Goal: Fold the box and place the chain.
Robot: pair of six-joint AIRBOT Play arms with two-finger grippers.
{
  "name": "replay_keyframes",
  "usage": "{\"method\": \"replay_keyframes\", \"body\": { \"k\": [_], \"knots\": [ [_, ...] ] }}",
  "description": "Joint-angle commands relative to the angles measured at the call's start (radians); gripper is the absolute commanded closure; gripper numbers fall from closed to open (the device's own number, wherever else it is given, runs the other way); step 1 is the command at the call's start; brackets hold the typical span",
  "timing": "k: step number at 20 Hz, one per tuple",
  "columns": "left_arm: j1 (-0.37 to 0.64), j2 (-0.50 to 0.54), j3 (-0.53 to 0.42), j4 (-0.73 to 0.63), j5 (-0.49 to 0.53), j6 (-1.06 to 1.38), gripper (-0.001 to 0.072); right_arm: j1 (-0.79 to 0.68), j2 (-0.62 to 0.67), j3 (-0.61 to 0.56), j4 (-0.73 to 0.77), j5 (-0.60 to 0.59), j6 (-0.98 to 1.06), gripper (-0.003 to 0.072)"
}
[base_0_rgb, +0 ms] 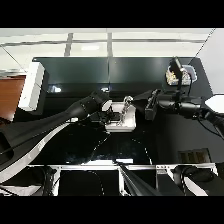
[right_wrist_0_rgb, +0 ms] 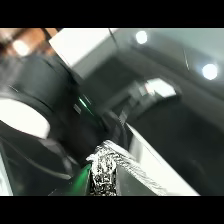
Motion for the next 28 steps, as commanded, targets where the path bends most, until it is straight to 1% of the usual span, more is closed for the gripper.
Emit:
{"method": "replay_keyframes", "body": {
  "k": [1, 2, 3, 4, 5, 7, 9, 11, 13, 16, 18, 19, 20, 21, 22, 25, 26, 28],
  "knots": [
    [0.0, 0.0, 0.0, 0.0, 0.003, 0.0, 0.0679, 0.002, -0.053, -0.038, -0.095, -0.043, 0.069, 0.0662],
    [0.0, 0.0, 0.0, 0.0, 0.003, 0.0, 0.0679, 0.002, -0.081, -0.039, -0.095, -0.04, 0.081, 0.066],
    [0.0, 0.0, 0.0, 0.0, 0.002, 0.0, 0.0679, 0.004, -0.108, -0.039, -0.093, -0.041, 0.098, 0.0618],
    [0.0, 0.0, 0.0, 0.0, 0.001, 0.0, 0.0679, 0.009, -0.125, -0.039, -0.095, -0.042, 0.103, 0.0431],
    [0.0, 0.0, 0.0, 0.0, 0.001, 0.0, 0.0679, 0.01, -0.131, -0.039, -0.097, -0.042, 0.103, 0.0392],
    [0.0, 0.0, 0.0, 0.0, 0.002, 0.0, 0.0679, -0.017, -0.127, -0.026, -0.147, -0.026, 0.104, 0.0392],
    [0.0, 0.0, 0.0, 0.0, 0.003, 0.0, 0.0679, -0.088, -0.123, 0.007, -0.187, 0.073, 0.105, 0.0393],
    [0.0, 0.0, 0.0, 0.0, 0.002, 0.0, 0.0679, -0.179, -0.109, 0.034, -0.199, 0.19, 0.105, 0.0395],
    [0.001, 0.0, 0.0, 0.003, 0.001, 0.001, 0.0679, -0.255, -0.091, 0.039, -0.2, 0.278, 0.105, 0.0395],
    [0.007, 0.0, 0.006, 0.004, 0.008, 0.0, 0.0678, -0.293, -0.089, 0.039, -0.206, 0.361, 0.105, 0.0395],
    [0.002, 0.003, 0.034, 0.006, -0.024, -0.011, 0.0662, -0.292, -0.089, 0.039, -0.207, 0.378, 0.105, 0.0395],
    [-0.003, 0.008, 0.053, 0.01, -0.041, -0.011, 0.0476, -0.292, -0.089, 0.039, -0.207, 0.379, 0.104, 0.0395],
    [-0.01, 0.019, 0.072, 0.026, -0.058, -0.011, 0.0209, -0.293, -0.089, 0.039, -0.207, 0.375, 0.104, 0.0395],
    [-0.019, 0.039, 0.081, 0.052, -0.071, -0.009, 0.0162, -0.293, -0.089, 0.039, -0.207, 0.367, 0.104, 0.0395],
    [-0.027, 0.072, 0.079, 0.081, -0.082, 0.018, 0.0163, -0.293, -0.089, 0.039, -0.208, 0.356, 0.104, 0.0395],
    [-0.037, 0.185, 0.063, 0.134, -0.192, 0.184, 0.0163, -0.293, -0.089, 0.039, -0.208, 0.33, 0.104, 0.0395],
    [-0.034, 0.236, 0.032, 0.156, -0.225, 0.249, 0.0163, -0.293, -0.089, 0.039, -0.208, 0.326, 0.104, 0.0395],
    [0.022, 0.341, -0.078, 0.227, -0.267, 0.298, 0.0165, -0.293, -0.089, 0.039, -0.209, 0.312, 0.104, 0.0395]
  ]
}}
